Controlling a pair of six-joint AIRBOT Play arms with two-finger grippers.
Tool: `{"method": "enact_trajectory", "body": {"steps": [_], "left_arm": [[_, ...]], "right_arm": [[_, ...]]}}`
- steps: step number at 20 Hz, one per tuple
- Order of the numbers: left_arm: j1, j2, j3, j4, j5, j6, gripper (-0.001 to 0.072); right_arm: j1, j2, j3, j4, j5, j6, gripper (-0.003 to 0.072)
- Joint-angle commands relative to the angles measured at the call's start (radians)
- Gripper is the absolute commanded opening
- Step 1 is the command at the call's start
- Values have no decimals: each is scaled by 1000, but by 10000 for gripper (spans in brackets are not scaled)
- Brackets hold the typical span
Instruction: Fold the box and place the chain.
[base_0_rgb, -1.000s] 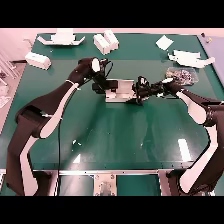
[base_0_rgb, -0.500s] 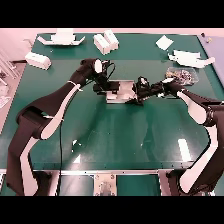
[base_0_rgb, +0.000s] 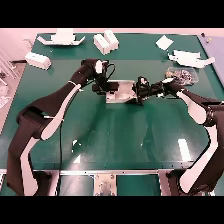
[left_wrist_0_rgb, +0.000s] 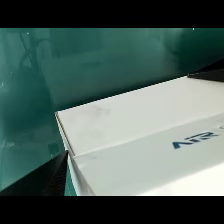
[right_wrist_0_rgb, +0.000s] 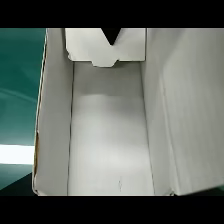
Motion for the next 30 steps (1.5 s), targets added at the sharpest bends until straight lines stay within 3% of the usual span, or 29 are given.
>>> {"method": "enact_trajectory", "body": {"steps": [1,13,23,30], "left_arm": [[-7,0,0,35,9,-39,424],[-7,0,0,114,-60,-98,424],[-18,-1,1,124,14,-125,423],[-18,-11,0,124,12,-132,422]], "right_arm": [[1,0,0,-1,3,0,555],[1,0,0,-1,3,0,555],[1,0,0,-1,3,0,555],[1,0,0,-1,3,0,555]]}}
